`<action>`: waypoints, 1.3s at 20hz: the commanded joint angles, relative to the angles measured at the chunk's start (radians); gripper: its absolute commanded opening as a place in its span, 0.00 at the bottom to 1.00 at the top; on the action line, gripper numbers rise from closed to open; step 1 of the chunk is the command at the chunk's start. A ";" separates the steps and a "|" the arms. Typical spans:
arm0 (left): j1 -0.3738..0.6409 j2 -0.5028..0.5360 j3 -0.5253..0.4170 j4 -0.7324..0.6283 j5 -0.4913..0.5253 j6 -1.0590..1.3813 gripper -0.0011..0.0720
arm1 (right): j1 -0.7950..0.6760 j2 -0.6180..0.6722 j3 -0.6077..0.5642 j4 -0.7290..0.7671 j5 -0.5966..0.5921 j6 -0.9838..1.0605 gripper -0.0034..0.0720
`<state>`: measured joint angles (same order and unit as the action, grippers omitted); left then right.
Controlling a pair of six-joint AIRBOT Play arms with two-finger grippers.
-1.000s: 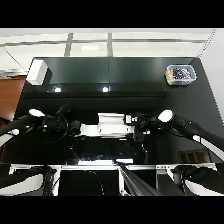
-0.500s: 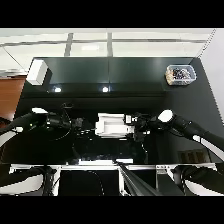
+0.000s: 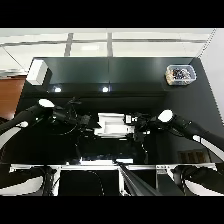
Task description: Fold the box and place the chain.
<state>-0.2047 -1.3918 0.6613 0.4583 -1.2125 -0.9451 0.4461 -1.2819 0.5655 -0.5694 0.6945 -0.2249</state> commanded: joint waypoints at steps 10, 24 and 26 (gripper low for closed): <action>-0.294 0.012 0.249 0.480 0.110 -0.645 0.67 | 0.000 0.000 0.000 0.000 0.000 0.000 0.22; -0.541 -0.002 0.277 0.901 0.177 -1.159 0.49 | 0.000 0.000 0.000 0.000 0.000 0.000 0.22; -0.560 -0.018 0.283 0.914 0.179 -1.184 0.49 | 0.000 0.000 0.000 0.000 0.000 0.000 0.22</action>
<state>-0.7334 -1.3956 0.9390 1.3029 -1.0382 -2.0392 0.4461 -1.2819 0.5655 -0.5697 0.6949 -0.2249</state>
